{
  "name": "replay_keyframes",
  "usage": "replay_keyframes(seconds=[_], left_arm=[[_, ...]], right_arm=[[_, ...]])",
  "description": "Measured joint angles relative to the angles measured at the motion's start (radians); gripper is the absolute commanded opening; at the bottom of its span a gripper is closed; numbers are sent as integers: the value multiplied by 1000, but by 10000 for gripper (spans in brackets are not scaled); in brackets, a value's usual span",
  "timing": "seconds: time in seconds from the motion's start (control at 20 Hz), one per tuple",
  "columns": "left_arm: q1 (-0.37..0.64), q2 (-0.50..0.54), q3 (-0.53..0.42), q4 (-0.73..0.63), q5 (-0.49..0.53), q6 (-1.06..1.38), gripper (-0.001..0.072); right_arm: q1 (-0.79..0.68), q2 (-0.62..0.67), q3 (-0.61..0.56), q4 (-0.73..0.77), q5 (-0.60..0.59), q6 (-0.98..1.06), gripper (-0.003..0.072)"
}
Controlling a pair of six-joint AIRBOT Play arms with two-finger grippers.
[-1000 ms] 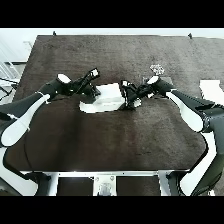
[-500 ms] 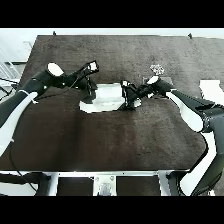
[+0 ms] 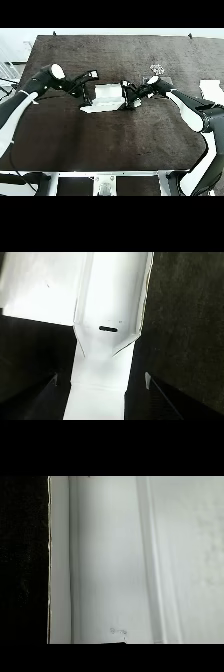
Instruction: Fold the box and place the chain.
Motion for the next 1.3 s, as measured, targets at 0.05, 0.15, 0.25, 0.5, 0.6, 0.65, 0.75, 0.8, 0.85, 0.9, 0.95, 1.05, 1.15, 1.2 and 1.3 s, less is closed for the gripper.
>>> replay_keyframes(seconds=[0.05, 0.15, 0.25, 0.5, 0.6, 0.65, 0.75, 0.8, 0.85, 0.9, 0.95, 1.05, 1.15, 1.2, 1.3], left_arm=[[-5, -11, 0, 10, 1, -10, 637], [-11, -30, 0, 16, 5, -20, 636], [-14, -40, 0, 18, 10, -8, 636], [-18, -58, 0, 4, 29, 52, 636], [-18, -66, 0, 6, 36, 61, 636], [-18, -69, 0, 6, 36, 64, 636], [-17, -72, 0, 6, 40, 69, 636], [-16, -74, 0, 6, 42, 70, 636], [-12, -74, 0, 7, 43, 72, 636], [-7, -75, 0, 7, 43, 72, 636], [0, -76, 0, 5, 41, 73, 635], [15, -76, 0, -15, 35, 80, 635], [24, -77, -2, -37, 22, 96, 632], [27, -79, -3, -52, 21, 108, 573], [31, -86, -4, -80, 15, 142, 576]], right_arm=[[0, 0, 0, 0, 0, 0, 578], [0, 0, 0, 0, 0, 0, 579], [0, 0, 0, 0, 0, 0, 578], [0, 0, 0, 0, 0, 0, 579], [0, 0, 0, 0, 0, 0, 579], [0, 0, 0, 0, 0, 0, 579], [0, 0, 0, 0, 0, 0, 578], [0, 0, 0, 0, 0, 0, 579], [0, 0, 0, 0, 0, 0, 579], [0, 0, 0, 0, 0, 0, 579], [0, 0, 0, 0, 0, 0, 578], [0, 0, 0, 0, 0, 0, 579], [0, 0, 0, 0, 0, 0, 579], [0, 0, 0, 0, 0, 0, 579], [0, 0, 0, 0, 0, 0, 579]])
